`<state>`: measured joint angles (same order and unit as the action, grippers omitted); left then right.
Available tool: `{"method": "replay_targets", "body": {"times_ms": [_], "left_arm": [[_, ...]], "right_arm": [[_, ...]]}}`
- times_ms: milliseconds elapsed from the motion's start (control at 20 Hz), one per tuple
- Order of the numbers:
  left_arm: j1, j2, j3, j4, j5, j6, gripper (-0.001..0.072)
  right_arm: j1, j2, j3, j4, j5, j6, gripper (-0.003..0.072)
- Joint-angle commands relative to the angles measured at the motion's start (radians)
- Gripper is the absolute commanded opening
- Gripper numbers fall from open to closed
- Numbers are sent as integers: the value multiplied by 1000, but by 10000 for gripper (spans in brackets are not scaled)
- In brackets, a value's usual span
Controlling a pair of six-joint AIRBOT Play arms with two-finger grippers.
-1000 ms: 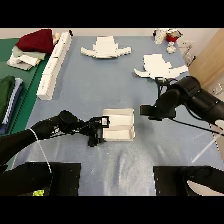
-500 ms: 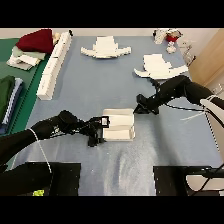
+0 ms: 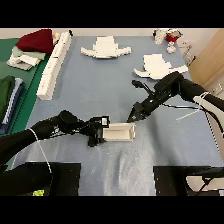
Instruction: Fold the box.
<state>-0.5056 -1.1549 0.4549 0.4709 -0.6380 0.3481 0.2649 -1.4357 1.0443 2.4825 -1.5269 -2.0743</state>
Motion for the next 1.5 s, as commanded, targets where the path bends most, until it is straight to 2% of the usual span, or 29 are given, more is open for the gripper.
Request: {"method": "replay_targets", "body": {"times_ms": [0,250,650,750,1000,1100,1150,1200,1250,1300,1450], "left_arm": [[0,0,0,0,0,0,513],[0,0,0,0,0,0,513],[0,0,0,0,0,0,512],[0,0,0,0,0,0,513],[0,0,0,0,0,0,513],[0,0,0,0,0,0,513],[0,0,0,0,0,0,513],[0,0,0,0,0,0,513],[0,0,0,0,0,0,513],[0,0,0,0,0,0,513],[0,0,0,0,0,0,513]], "right_arm": [[85,76,3,-158,86,-66,3],[280,236,-97,-231,426,-105,3],[549,438,-422,-338,944,-107,3],[586,461,-445,-385,984,-107,4],[603,509,-445,-454,986,-127,6],[603,536,-445,-464,969,-197,129],[603,546,-445,-464,954,-250,257],[603,545,-445,-465,937,-309,423],[603,541,-445,-472,916,-365,535],[603,534,-445,-488,899,-414,561],[603,492,-445,-618,903,-453,561]]}}
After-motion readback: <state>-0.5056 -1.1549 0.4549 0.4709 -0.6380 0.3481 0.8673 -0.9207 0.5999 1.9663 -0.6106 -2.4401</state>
